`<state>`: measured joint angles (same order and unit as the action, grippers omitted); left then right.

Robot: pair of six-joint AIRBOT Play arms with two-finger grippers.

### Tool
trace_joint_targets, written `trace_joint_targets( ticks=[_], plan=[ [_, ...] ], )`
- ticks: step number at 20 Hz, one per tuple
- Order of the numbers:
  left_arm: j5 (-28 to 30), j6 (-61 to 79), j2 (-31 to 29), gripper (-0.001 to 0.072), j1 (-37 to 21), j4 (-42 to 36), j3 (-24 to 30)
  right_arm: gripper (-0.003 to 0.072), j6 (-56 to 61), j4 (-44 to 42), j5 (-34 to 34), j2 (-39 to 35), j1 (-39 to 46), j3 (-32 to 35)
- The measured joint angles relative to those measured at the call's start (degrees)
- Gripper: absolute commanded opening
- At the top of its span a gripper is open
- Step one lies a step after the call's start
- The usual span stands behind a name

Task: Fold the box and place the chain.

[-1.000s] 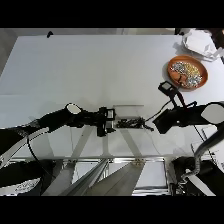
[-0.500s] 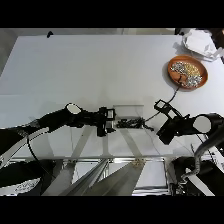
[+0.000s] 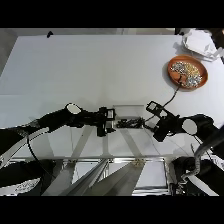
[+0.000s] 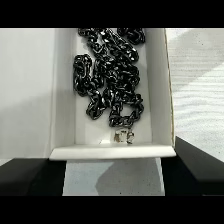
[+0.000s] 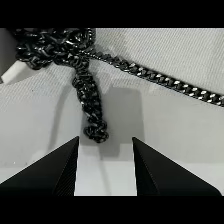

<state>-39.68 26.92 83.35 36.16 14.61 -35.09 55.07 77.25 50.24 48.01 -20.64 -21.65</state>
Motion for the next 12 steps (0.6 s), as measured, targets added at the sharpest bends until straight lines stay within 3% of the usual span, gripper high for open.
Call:
trace_joint_targets(
  ticks=[10, 12],
  plan=[
    [0.0, 0.0, 0.0, 0.0086, 0.0, 0.0, 0.0, 0.0285, 1.6, 0.5, -3.0, 4.2, -3.7, 0.0],
    [0.0, 0.0, 0.0, 0.0086, 0.0, 0.0, 0.0, 0.0141, 1.8, 0.6, -3.1, 4.9, -4.2, 0.0]
  ],
)
